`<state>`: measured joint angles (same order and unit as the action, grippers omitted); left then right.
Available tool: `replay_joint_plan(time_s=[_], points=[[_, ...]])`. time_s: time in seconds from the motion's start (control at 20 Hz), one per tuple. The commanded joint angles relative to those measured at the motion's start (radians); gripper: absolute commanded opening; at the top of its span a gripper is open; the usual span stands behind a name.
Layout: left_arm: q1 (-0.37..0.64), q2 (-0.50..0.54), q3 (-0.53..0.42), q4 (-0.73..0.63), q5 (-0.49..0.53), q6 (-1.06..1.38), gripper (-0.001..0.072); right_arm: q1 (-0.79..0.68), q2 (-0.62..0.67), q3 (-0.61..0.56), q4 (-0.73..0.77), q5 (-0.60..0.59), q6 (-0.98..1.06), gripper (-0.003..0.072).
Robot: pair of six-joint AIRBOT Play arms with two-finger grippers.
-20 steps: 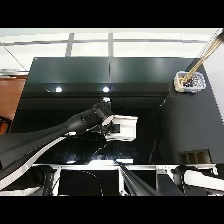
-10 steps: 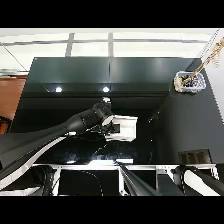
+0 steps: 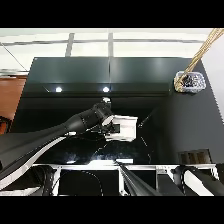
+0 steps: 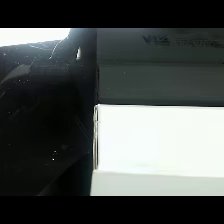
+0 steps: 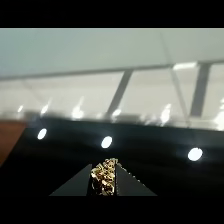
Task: Fold the box and place the chain.
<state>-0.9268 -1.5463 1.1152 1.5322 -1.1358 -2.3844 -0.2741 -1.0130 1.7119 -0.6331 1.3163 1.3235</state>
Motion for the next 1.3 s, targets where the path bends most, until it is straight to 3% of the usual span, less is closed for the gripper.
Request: replay_joint_plan(time_s=[0.0, 0.35, 0.8, 1.05, 1.25], points=[[0.0, -0.001, 0.0, 0.0, 0.001, 0.0, 0.0032, 0.078, 0.025, -0.09, 0.036, 0.17, -0.057, 0.0007], [0.0, -0.001, 0.0, 0.0, 0.0, 0.0, 0.0031, 0.228, 0.094, -0.399, 0.034, 0.266, -0.098, 0.0006], [0.0, -0.001, 0.0, 0.0, 0.001, 0.0, 0.0032, 0.386, 0.094, -0.48, 0.07, 0.29, -0.113, 0.0005], [0.0, -0.001, 0.0, 0.0, 0.001, 0.0, 0.0032, 0.465, 0.093, -0.565, 0.135, 0.227, -0.131, 0.0004], [0.0, -0.001, 0.0, 0.0, 0.0, 0.0, 0.0032, 0.525, 0.074, -0.701, 0.136, 0.093, -0.134, 0.0005]])
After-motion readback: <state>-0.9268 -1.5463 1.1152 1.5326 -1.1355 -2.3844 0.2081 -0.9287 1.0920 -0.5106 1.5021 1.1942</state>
